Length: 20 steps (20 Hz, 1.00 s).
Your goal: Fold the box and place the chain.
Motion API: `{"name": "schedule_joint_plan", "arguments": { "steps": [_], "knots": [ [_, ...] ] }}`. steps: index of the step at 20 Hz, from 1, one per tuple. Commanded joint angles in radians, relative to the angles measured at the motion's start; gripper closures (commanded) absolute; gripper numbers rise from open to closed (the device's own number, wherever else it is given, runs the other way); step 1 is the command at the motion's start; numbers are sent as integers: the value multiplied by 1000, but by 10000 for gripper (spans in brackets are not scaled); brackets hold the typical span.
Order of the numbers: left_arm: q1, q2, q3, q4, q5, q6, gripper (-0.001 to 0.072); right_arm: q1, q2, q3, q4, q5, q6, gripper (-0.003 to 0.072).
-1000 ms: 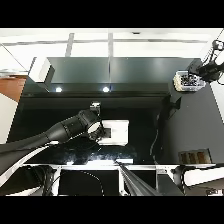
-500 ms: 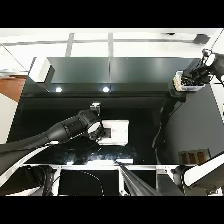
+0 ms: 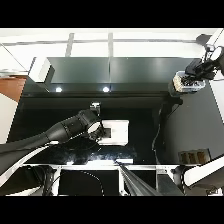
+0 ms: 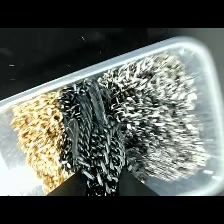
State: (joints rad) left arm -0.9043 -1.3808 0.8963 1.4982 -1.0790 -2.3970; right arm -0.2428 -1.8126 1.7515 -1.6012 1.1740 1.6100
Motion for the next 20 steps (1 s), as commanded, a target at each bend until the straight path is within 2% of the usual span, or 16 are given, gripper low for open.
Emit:
{"name": "schedule_joint_plan", "arguments": {
  "steps": [1,6,10,12,16,20],
  "knots": [
    [0,0,0,0,0,0,681,-3,90,37,-7,29,-79,648],
    [0,0,0,0,0,0,681,-72,259,38,129,17,-106,647],
    [0,0,0,-1,-3,0,681,-155,410,31,431,64,-169,647],
    [0,0,0,-1,-7,0,681,-156,481,11,527,55,-198,647],
    [0,0,0,-1,-7,0,681,-106,571,5,534,74,-196,647],
    [0,0,0,-1,-7,0,681,14,668,-26,518,157,-195,647]
  ]
}}
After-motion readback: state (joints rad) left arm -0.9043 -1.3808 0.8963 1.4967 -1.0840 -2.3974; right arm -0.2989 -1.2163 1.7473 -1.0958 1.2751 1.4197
